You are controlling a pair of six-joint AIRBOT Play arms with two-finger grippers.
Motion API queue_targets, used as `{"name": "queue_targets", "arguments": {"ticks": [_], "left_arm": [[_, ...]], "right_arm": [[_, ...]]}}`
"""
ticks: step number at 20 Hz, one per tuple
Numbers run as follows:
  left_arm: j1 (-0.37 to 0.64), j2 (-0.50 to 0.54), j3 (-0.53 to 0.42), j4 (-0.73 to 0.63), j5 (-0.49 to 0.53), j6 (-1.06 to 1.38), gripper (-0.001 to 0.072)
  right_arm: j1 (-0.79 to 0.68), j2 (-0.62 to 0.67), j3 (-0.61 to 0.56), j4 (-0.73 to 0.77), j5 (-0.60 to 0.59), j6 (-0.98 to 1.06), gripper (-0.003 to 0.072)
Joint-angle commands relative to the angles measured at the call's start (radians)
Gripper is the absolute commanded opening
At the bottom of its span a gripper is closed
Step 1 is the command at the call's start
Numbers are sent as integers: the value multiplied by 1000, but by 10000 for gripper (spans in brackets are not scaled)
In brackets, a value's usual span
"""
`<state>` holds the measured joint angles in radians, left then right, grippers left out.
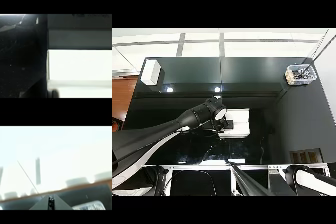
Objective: Fold the box and place the chain.
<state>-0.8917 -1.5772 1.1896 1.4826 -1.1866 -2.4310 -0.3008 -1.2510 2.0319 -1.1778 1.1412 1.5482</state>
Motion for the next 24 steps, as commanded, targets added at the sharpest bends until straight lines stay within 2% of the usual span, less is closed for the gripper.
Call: {"name": "queue_targets", "arguments": {"ticks": [1,4,8,10,13,16,18,20,24], "left_arm": [[1,0,0,0,0,0,28],[1,0,0,0,0,0,28],[1,0,0,0,0,0,28],[1,0,0,0,0,0,28],[1,0,0,0,0,0,28],[1,0,0,0,0,0,28],[1,0,0,0,0,0,28],[1,0,0,0,0,0,28],[1,0,0,0,0,0,28]], "right_arm": [[2,116,0,89,-12,-24,19],[29,211,-3,148,80,-42,19],[156,354,-126,148,117,-60,17],[248,406,-200,145,213,-74,17],[370,419,-300,146,413,-95,17],[475,419,-457,152,492,-132,16],[526,419,-590,173,485,-159,16],[553,419,-730,244,423,-181,16],[592,417,-1035,471,167,-262,16]]}}
